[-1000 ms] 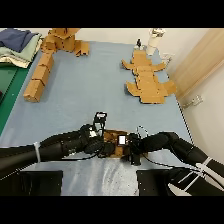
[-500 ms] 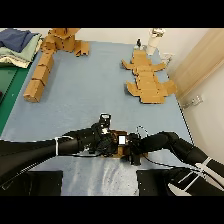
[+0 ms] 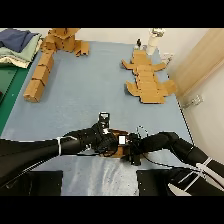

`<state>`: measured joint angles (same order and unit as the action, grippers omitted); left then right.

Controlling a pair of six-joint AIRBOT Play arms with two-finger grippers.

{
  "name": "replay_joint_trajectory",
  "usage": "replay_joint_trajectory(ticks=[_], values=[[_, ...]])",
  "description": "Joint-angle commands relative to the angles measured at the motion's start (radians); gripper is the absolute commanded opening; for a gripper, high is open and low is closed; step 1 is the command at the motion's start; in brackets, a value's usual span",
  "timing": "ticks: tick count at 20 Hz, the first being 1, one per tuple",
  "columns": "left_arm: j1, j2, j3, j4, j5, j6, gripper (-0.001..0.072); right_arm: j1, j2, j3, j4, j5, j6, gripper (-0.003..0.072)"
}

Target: Fold the box.

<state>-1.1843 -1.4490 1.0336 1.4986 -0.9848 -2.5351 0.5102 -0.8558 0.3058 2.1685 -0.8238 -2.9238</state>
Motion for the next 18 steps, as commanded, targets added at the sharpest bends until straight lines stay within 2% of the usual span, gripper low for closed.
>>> replay_joint_trajectory(ticks=[1, 2, 4, 7, 12, 15, 16, 18], values=[[0.0, -0.003, 0.0, -0.038, -0.01, -0.012, 0.0013, 0.001, -0.001, 0.0, 0.0, 0.002, -0.001, 0.05], [0.0, -0.003, 0.0, -0.062, -0.01, -0.01, 0.0027, 0.001, -0.001, 0.0, 0.0, 0.002, -0.001, 0.0499], [0.0, 0.003, 0.003, -0.101, -0.011, 0.006, 0.0623, 0.001, -0.001, 0.0, 0.0, 0.002, -0.001, 0.0499], [0.002, 0.047, 0.014, -0.101, -0.037, 0.029, 0.0645, 0.001, -0.001, 0.0, 0.0, 0.002, -0.001, 0.0499], [0.038, 0.174, 0.017, 0.0, -0.178, 0.03, 0.0645, 0.001, -0.001, 0.0, 0.0, 0.002, -0.001, 0.05], [0.066, 0.244, 0.017, 0.018, -0.219, 0.079, 0.0643, 0.001, -0.001, 0.0, 0.0, 0.002, -0.001, 0.05], [0.071, 0.261, 0.017, 0.029, -0.253, 0.093, 0.0629, 0.001, -0.001, 0.0, 0.0, 0.002, -0.001, 0.05], [0.073, 0.28, 0.016, 0.077, -0.367, 0.141, 0.0479, 0.001, -0.001, 0.0, 0.0, 0.002, -0.001, 0.0499]])
